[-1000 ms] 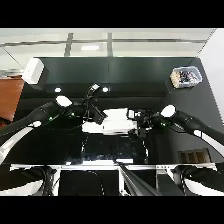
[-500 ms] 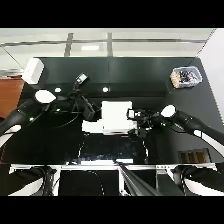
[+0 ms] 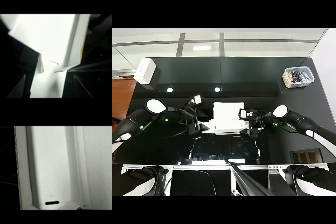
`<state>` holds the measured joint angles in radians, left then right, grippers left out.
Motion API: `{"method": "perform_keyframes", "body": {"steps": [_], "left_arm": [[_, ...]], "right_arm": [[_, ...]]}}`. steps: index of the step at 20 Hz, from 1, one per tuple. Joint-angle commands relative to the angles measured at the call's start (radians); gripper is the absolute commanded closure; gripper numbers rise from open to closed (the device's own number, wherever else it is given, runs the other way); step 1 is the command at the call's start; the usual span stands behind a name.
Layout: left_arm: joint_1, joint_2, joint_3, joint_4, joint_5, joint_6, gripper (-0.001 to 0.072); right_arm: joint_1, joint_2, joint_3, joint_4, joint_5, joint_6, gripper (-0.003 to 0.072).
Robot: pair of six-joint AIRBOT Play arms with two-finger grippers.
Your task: Fold the box and place the chain.
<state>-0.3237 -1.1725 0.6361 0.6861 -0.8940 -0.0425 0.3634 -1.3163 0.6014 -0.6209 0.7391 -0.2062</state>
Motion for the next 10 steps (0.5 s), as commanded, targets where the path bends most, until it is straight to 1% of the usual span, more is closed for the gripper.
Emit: {"method": "perform_keyframes", "body": {"steps": [1, 5, 6, 7, 8, 9, 10], "left_arm": [[-0.035, -0.037, -0.006, 0.074, 0.079, 0.152, 0.0005], [-0.074, -0.06, -0.006, 0.055, 0.082, 0.152, 0.0023], [-0.083, -0.06, -0.006, 0.043, 0.082, 0.152, 0.005], [-0.089, -0.06, -0.006, 0.026, 0.081, 0.151, 0.0098], [-0.097, -0.06, -0.006, 0.005, 0.079, 0.152, 0.011], [-0.103, -0.06, -0.006, 0.004, 0.079, 0.152, 0.02], [-0.111, -0.06, -0.006, 0.005, 0.079, 0.152, 0.0392]], "right_arm": [[0.0, 0.0, 0.0, 0.0, 0.0, 0.0, 0.0278], [0.0, 0.0, 0.0, 0.0, 0.0, 0.0, 0.0279], [0.0, 0.0, 0.0, 0.0, 0.0, 0.0, 0.0278], [0.0, 0.0, 0.0, 0.0, 0.0, 0.0, 0.0279], [0.0, 0.0, 0.0, 0.0, 0.0, 0.0, 0.0278], [0.0, 0.0, 0.0, 0.0, 0.0, 0.0, 0.0278], [0.0, 0.0, 0.0, 0.0, 0.0, 0.0, 0.0279]]}}
